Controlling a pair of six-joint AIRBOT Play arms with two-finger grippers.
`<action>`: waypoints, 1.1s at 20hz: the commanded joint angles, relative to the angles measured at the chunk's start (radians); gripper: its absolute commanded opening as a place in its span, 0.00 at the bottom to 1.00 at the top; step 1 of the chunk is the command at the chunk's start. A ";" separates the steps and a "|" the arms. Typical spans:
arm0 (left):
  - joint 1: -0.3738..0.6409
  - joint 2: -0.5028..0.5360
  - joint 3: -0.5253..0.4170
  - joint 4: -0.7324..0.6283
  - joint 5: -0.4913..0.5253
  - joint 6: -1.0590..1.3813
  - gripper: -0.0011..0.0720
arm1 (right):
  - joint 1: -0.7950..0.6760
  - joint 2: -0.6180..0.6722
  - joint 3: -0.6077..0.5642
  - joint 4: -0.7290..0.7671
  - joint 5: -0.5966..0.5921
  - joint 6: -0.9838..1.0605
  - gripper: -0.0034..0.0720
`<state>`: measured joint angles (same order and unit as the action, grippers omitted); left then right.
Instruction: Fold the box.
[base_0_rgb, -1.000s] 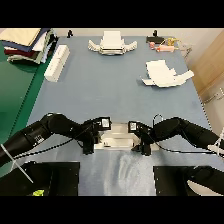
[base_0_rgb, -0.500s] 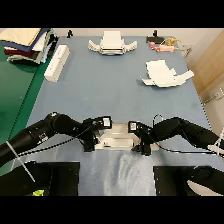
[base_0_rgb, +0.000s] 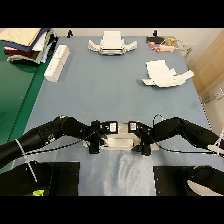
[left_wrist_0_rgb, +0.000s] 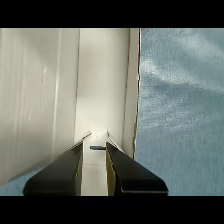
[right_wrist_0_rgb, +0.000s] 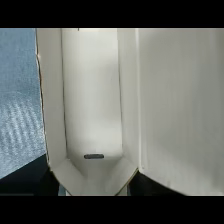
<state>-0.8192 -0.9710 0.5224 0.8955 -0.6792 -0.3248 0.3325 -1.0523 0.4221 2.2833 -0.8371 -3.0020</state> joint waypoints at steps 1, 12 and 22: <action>-0.004 -0.003 0.001 -0.043 0.027 0.030 0.31 | 0.000 0.000 0.001 0.000 0.000 0.000 0.63; -0.004 -0.028 0.000 -0.061 -0.012 0.029 0.84 | 0.000 0.000 0.001 0.000 0.000 0.000 0.63; 0.062 0.272 0.039 0.243 -0.232 -0.470 0.03 | 0.000 0.000 0.001 0.000 0.000 0.000 0.63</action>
<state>-0.7853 -0.8021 0.5529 1.0565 -0.8135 -0.6132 0.3325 -1.0523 0.4221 2.2837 -0.8371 -3.0020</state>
